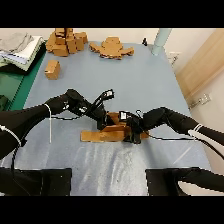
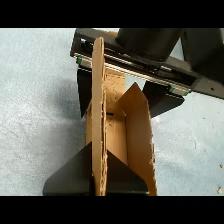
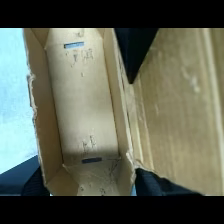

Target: Fold the box.

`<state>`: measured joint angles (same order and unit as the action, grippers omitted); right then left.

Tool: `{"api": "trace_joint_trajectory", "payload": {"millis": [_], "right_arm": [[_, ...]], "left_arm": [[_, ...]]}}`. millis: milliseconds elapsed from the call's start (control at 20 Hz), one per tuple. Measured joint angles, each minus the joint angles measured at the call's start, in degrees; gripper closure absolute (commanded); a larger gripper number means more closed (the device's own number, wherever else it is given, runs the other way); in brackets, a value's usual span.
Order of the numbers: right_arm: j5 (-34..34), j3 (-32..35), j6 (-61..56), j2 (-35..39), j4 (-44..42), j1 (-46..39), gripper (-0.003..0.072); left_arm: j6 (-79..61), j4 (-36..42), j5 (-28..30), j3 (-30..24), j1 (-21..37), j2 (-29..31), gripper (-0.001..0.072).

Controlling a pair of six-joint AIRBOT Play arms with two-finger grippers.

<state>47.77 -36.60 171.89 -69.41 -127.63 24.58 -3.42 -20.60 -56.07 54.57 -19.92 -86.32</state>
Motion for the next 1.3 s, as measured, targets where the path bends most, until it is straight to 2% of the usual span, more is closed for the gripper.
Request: {"api": "trace_joint_trajectory", "payload": {"millis": [400,900,950,1000,1050,1200,1250,1300], "right_arm": [[2.8,-1.1,-1.9,-0.6,3.9,-0.2,-0.0034],[3.5,-1.4,-1.7,0.2,2.5,-0.1,-0.0034],[3.5,-1.3,-1.3,0.2,2.5,-0.1,-0.0026],[3.5,-1.3,-0.9,0.1,2.4,-0.1,0.0038],[3.5,-1.3,-0.8,0.0,2.4,-0.1,0.0057],[3.3,-1.3,-0.3,-0.7,2.4,0.0,0.0058],[3.1,-1.3,-0.2,-0.9,2.5,0.0,0.0089],[2.9,-1.3,-0.1,-1.2,2.5,0.0,0.009]], "left_arm": [[0.0,0.0,0.0,0.0,0.0,0.0,0.0695],[0.0,0.0,0.0,0.0,0.0,0.0,0.0695],[0.0,0.0,0.0,0.0,0.0,0.0,0.0695],[0.0,0.0,0.0,0.0,0.0,0.0,0.0696],[0.0,0.0,0.0,0.0,0.0,0.0,0.0695],[0.0,0.0,0.0,0.0,0.0,0.0,0.0695],[0.0,0.0,0.0,0.0,0.0,0.0,0.0695],[0.0,0.0,0.0,0.0,0.0,0.0,0.0695]]}}
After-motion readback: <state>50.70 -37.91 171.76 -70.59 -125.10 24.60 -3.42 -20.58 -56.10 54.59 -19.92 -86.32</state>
